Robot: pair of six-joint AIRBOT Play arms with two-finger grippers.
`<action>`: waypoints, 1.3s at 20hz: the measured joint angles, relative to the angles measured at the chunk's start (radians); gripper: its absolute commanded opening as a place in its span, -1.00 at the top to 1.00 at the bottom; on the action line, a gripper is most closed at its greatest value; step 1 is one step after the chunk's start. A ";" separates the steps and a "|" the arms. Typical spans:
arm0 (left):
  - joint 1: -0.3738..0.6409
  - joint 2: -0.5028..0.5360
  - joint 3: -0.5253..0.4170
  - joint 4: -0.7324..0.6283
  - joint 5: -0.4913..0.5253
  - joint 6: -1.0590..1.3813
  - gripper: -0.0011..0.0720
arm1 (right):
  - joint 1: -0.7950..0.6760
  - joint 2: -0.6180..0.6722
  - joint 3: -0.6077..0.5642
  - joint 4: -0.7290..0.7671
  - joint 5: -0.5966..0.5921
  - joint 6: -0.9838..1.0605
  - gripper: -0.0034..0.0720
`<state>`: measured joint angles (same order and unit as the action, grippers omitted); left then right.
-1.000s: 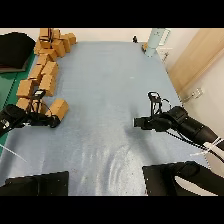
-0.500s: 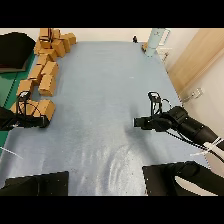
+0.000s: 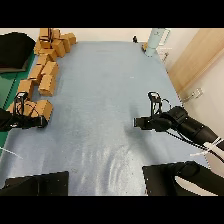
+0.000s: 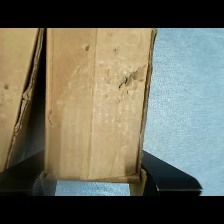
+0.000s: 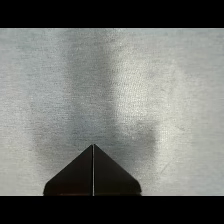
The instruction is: Fold the box.
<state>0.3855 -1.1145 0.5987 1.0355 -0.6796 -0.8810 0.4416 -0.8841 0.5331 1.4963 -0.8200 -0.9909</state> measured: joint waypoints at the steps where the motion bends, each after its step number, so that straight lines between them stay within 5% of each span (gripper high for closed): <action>1: 0.000 0.000 0.000 -0.002 0.000 0.000 -0.27 | 0.000 0.000 0.000 0.003 0.000 0.000 0.90; 3: 0.000 0.000 0.000 -0.006 0.003 0.000 -0.28 | 0.000 0.000 0.000 0.007 0.000 0.000 0.89; 4: 0.000 0.000 0.000 -0.007 0.007 0.000 -0.72 | 0.000 0.000 0.000 0.007 0.000 0.000 0.89; 5: 0.000 0.000 0.000 -0.007 0.011 -0.001 -0.95 | 0.000 0.000 0.000 0.007 0.000 0.000 0.90; 10: 0.002 0.000 0.018 0.006 -0.041 -0.002 -0.95 | 0.000 0.000 0.000 0.011 0.000 0.000 0.90; 17: 0.002 0.000 0.201 0.122 -0.450 -0.126 -0.94 | 0.000 -0.001 0.000 0.010 0.021 -0.003 0.90; 18: 0.002 0.000 0.233 0.137 -0.516 -0.152 -0.86 | 0.000 -0.001 0.000 0.010 0.023 -0.004 0.89; 20: 0.002 0.000 0.295 0.161 -0.647 -0.219 0.93 | 0.000 -0.002 0.000 0.010 0.027 -0.013 0.89; 23: 0.000 0.000 0.353 0.114 -0.782 -0.298 0.95 | 0.000 -0.010 0.001 0.010 0.032 -0.027 0.90; 26: -0.060 0.000 0.383 -0.024 -0.810 -0.321 0.95 | 0.000 -0.045 0.049 0.039 0.034 -0.090 0.90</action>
